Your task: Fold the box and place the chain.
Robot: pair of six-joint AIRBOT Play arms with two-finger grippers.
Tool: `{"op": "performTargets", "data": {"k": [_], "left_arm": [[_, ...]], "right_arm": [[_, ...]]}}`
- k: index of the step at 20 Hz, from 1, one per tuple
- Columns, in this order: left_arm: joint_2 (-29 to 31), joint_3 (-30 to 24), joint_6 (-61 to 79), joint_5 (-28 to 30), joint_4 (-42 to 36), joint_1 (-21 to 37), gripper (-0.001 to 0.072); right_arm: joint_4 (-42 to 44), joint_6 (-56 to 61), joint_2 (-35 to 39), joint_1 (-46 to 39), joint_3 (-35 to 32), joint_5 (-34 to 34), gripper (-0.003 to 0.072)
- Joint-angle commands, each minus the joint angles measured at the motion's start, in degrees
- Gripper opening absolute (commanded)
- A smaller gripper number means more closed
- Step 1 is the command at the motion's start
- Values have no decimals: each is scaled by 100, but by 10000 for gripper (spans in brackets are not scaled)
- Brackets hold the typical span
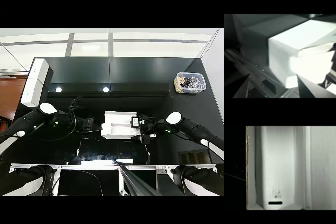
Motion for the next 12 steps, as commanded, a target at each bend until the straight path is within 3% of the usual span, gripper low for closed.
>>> {"op": "performTargets", "data": {"k": [1, 7, 9, 12], "left_arm": [[111, 0, 22, 52, -173, -125, 650], [111, 177, -9, 507, -50, -723, 635], [111, 433, -605, 710, 474, -1032, 630], [111, 973, -2577, 782, 1873, -1515, 630]], "right_arm": [[13, 9, 0, 4, 4, -9, 203], [13, 17, 0, 4, 4, -20, 202], [15, 20, 0, 4, 4, -20, 202], [15, 20, 0, 4, 4, -22, 203]]}}
